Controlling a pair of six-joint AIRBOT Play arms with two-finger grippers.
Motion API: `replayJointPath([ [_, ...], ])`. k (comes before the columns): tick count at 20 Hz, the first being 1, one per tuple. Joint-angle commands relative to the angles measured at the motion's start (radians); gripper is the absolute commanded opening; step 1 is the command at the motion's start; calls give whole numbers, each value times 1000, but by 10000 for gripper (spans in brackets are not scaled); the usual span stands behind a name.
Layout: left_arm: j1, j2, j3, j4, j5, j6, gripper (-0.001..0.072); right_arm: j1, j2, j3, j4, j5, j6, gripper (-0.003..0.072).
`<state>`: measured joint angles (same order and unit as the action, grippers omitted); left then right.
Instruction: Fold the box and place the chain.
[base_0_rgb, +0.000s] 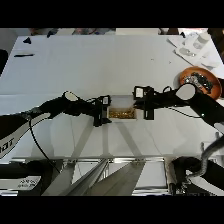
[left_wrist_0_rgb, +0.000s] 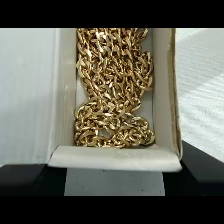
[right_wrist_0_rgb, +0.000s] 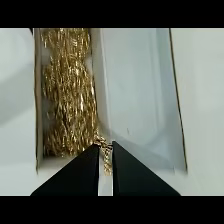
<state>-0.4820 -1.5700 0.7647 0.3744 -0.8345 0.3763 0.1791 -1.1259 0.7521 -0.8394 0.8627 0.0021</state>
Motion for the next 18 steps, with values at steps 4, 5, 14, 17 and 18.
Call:
replayJointPath([
  [4, 0, 1, 0, 0, 0, 0, 291, 192, 10, 1, 37, -292, 100, 8],
  [5, 0, 1, 0, 0, 0, 0, 291, 193, 10, 1, 35, -287, 100, 8],
  [14, 0, 1, 0, 0, 0, 0, 291, 192, 14, 86, -33, -41, 243, 328],
  [17, 0, 1, 0, 0, 0, 0, 291, 150, 10, 242, -136, 73, 508, 242],
  [18, 0, 1, 0, 0, 0, 0, 291, 126, 10, 283, -157, 66, 573, 242],
])
